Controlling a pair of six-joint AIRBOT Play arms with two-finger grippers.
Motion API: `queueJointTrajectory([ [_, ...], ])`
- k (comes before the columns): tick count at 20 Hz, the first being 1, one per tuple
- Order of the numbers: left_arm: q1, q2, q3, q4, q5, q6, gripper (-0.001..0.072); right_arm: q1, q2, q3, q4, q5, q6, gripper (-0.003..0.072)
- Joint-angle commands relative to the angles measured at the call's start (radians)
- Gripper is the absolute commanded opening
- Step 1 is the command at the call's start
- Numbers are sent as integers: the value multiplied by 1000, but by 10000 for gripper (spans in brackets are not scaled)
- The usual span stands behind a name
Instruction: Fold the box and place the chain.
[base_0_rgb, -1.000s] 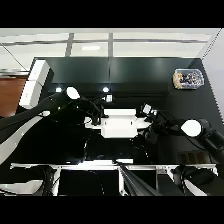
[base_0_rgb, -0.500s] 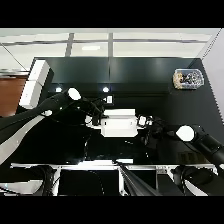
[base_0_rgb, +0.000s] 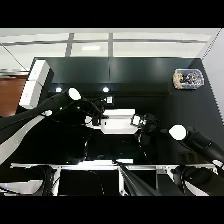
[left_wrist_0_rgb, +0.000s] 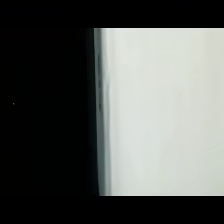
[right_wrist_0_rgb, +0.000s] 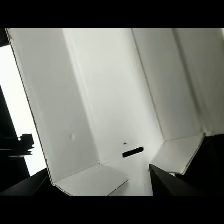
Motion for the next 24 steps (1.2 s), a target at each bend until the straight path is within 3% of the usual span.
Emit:
queueJointTrajectory([
  [1,0,0,0,0,-2,0,26,-21,-5,58,13,31,-65,664],
  [6,0,0,0,0,-2,0,26,-81,-40,111,23,66,-128,663],
  [11,0,0,0,0,-2,0,26,-146,-92,136,210,97,-315,663],
  [15,0,0,0,0,-2,0,26,-227,-125,147,295,211,-422,663],
  [24,0,0,0,-5,1,0,26,-235,-264,148,386,232,-554,663],
])
